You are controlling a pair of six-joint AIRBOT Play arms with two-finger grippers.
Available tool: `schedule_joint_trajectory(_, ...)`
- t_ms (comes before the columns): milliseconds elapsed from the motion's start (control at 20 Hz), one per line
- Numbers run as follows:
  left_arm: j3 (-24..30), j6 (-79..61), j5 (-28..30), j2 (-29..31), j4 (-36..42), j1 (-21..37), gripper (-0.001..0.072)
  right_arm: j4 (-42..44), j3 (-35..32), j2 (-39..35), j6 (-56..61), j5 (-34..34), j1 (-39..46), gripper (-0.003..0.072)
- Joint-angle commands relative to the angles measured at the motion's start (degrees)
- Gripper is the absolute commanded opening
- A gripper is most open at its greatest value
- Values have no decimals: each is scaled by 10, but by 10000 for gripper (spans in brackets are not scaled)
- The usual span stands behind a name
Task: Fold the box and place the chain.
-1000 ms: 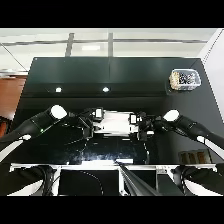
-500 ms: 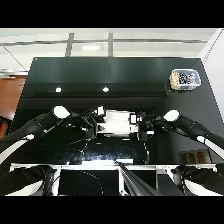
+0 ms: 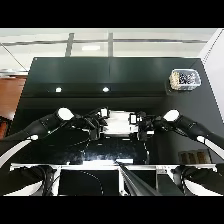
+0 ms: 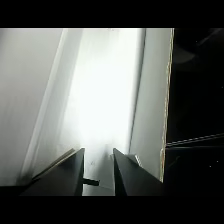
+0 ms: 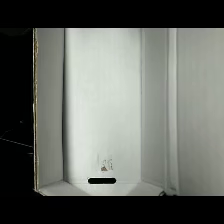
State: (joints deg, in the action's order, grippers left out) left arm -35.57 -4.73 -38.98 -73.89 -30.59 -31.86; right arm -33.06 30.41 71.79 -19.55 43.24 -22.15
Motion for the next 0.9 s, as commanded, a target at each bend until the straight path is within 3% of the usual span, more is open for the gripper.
schedule_joint_trajectory(0,0,0,3,-1,-2,-1,322,0,0,0,0,0,-1,530)
schedule_joint_trajectory(50,0,0,3,-1,-2,-1,396,0,0,0,0,0,-1,530)
schedule_joint_trajectory(150,0,0,2,-1,-3,-1,392,0,0,0,0,0,-1,530)
schedule_joint_trajectory(200,-1,0,2,-1,-6,-1,277,0,0,0,0,0,-1,530)
schedule_joint_trajectory(300,-1,11,2,2,-9,1,207,0,0,0,0,0,-1,530)
schedule_joint_trajectory(350,-1,26,-1,10,-14,5,55,0,0,0,0,0,-1,530)
schedule_joint_trajectory(450,-1,101,-20,51,-65,33,26,0,0,0,0,0,-1,530)
schedule_joint_trajectory(550,-1,192,-65,105,-138,79,26,0,0,0,0,0,-1,530)
schedule_joint_trajectory(700,1,370,-137,187,-227,192,27,0,0,0,0,0,-1,530)
schedule_joint_trajectory(850,14,618,-214,199,-229,325,27,0,0,0,0,0,-1,530)
